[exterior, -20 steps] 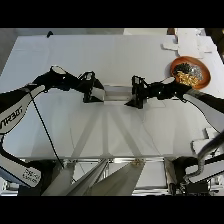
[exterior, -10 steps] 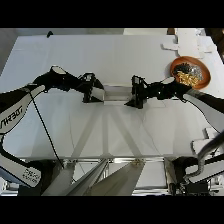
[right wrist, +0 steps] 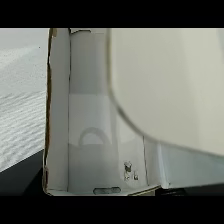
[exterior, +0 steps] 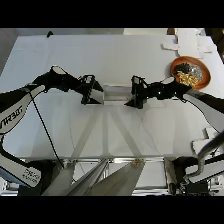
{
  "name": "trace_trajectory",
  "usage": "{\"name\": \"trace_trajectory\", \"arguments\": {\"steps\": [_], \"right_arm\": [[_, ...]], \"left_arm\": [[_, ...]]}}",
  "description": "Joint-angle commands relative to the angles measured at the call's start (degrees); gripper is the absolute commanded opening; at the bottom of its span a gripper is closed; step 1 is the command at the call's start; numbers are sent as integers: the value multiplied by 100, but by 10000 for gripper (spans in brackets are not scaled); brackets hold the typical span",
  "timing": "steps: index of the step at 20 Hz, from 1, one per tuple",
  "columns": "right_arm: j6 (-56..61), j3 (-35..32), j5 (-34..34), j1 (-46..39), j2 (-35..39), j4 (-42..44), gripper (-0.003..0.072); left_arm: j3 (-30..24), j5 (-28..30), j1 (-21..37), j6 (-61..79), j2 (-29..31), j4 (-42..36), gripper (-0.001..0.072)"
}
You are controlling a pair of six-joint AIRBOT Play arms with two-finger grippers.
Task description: Fold the box and place the chain.
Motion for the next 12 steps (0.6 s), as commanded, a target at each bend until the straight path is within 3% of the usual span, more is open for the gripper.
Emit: {"name": "trace_trajectory", "arguments": {"steps": [1,8,12], "right_arm": [[2,7,-2,0,-2,0,566],[2,7,-2,0,-2,-2,566],[2,7,0,0,-2,0,566]], "left_arm": [[-2,138,-39,-262,-4,-326,701],[-2,142,-238,-516,-70,-299,700],[15,535,-398,-984,-166,-177,699]]}}
